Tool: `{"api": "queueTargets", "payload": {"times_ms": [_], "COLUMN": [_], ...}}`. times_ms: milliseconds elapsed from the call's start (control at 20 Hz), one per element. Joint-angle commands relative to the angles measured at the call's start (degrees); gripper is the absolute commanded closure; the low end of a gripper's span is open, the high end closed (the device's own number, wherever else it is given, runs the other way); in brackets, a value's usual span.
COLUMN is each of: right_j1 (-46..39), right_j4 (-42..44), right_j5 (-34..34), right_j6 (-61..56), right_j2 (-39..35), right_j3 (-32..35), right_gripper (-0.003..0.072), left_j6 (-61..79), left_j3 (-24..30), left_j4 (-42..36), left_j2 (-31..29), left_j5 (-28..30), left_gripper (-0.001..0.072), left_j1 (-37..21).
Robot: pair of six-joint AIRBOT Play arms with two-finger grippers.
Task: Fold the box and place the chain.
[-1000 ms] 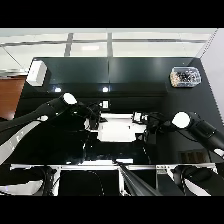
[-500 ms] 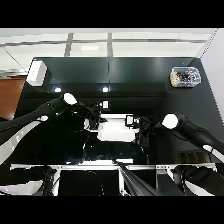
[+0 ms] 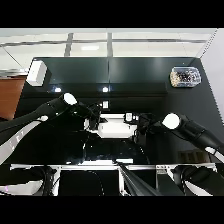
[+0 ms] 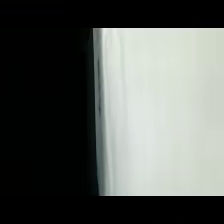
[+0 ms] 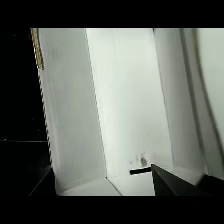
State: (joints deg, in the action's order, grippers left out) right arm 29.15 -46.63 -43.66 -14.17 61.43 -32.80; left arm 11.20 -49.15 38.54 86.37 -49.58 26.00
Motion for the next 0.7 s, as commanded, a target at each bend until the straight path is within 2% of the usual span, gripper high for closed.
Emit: {"api": "queueTargets", "payload": {"times_ms": [0, 200, 500, 650], "right_j1": [-1.0, -5.3, -6.7, -6.7], "right_j4": [-6.6, 2.4, 2.9, 3.5], "right_j5": [0.6, 0.4, -0.8, -4.3], "right_j6": [-0.1, 4.7, 9.2, 12.4], "right_j2": [-1.9, -1.8, 1.8, 3.6], "right_j3": [-1.7, -3.2, -3.2, -3.2], "right_gripper": [-0.0016, -0.0016, -0.0016, -0.0016], "left_j6": [-0.3, -0.4, -0.5, -0.5], "left_j3": [0.0, 0.0, 0.0, 0.0], "left_j4": [-0.2, -0.2, -0.2, -0.2], "left_j2": [0.0, 0.0, 0.0, 0.0], "left_j5": [0.0, 0.1, 0.1, 0.1], "left_gripper": [0.0686, 0.0685, 0.0685, 0.0685], "left_j1": [0.0, 0.0, 0.0, 0.0]}}
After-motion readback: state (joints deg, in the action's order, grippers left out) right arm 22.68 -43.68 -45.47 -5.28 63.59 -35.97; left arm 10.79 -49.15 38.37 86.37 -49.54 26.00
